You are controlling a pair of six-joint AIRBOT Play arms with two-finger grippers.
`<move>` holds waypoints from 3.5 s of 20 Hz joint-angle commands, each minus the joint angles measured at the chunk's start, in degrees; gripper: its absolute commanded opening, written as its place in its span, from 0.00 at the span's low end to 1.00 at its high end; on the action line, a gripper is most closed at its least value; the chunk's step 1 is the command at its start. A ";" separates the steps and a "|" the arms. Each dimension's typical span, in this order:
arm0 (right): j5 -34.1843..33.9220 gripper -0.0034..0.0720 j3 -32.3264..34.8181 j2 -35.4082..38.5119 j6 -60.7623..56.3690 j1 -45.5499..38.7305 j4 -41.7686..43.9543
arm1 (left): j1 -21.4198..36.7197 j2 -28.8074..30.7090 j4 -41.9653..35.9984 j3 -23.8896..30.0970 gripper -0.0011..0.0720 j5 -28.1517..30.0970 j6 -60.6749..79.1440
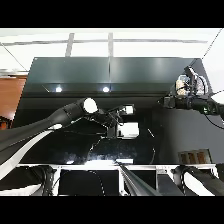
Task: Fold the box and place the chain.
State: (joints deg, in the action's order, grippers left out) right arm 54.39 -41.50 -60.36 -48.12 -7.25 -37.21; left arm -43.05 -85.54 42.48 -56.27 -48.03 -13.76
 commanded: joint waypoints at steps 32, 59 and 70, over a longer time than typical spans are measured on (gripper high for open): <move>-0.09 0.06 -0.04 0.07 -6.36 0.15 5.70 | 61.83 -31.67 34.18 -53.05 0.35 -9.57 -46.71; -22.95 0.07 11.34 27.58 -10.34 0.11 -24.55 | 32.17 58.40 20.52 29.88 0.05 12.13 -56.94; -22.27 0.07 11.52 27.58 -10.34 0.13 -24.33 | 31.69 60.24 20.46 32.22 0.05 9.51 -56.94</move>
State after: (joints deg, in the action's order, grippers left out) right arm 32.40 -30.09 -32.84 -58.52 -7.11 -61.45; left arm -11.20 -25.63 62.98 -24.47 -38.63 -70.78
